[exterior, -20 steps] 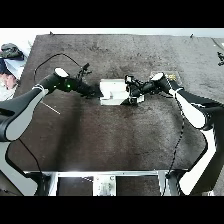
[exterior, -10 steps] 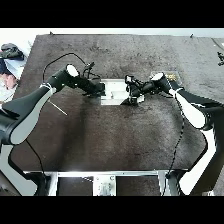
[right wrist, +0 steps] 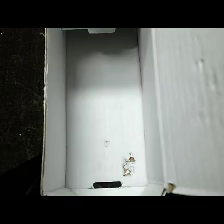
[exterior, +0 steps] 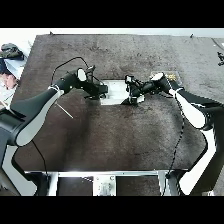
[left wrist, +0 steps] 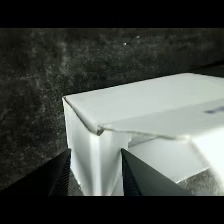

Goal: Fold the box and place the chain.

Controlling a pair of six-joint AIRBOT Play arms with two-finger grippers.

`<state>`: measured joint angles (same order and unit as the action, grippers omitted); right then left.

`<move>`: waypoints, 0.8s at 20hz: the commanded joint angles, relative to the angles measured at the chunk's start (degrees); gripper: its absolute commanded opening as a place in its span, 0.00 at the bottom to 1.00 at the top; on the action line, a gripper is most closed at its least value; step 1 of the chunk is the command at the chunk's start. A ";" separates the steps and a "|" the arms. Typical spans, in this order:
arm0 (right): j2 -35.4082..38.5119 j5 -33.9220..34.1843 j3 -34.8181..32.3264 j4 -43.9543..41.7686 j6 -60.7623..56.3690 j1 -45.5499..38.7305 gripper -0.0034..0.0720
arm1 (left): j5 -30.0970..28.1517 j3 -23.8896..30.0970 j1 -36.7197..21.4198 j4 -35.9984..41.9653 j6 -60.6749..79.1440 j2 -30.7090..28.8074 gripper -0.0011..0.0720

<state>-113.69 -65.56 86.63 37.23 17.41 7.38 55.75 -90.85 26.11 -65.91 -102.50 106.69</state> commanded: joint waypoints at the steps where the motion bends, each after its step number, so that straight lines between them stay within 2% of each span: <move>1: -0.02 -0.04 0.04 -0.02 -0.02 0.04 0.74 | 5.55 -4.98 1.53 -7.78 -5.90 2.47 0.47; 4: -0.02 -0.02 0.04 -0.02 -0.02 0.04 0.74 | 12.09 -12.44 3.74 -15.85 -11.61 5.35 0.46; 7: -0.02 0.00 0.04 0.00 -0.02 0.04 0.74 | 17.03 -20.63 5.99 -19.65 -13.81 9.66 0.46; 9: -0.02 0.00 0.04 -0.02 -0.02 0.04 0.74 | 20.22 -24.00 6.34 -21.88 -14.91 11.80 0.46; 16: -0.02 -0.02 0.04 0.00 -0.04 0.04 0.74 | 21.64 -24.83 6.34 -26.93 -17.53 13.92 0.43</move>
<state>-113.69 -65.56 86.63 37.21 17.41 7.38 76.25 -115.00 32.34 -89.97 -118.56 119.81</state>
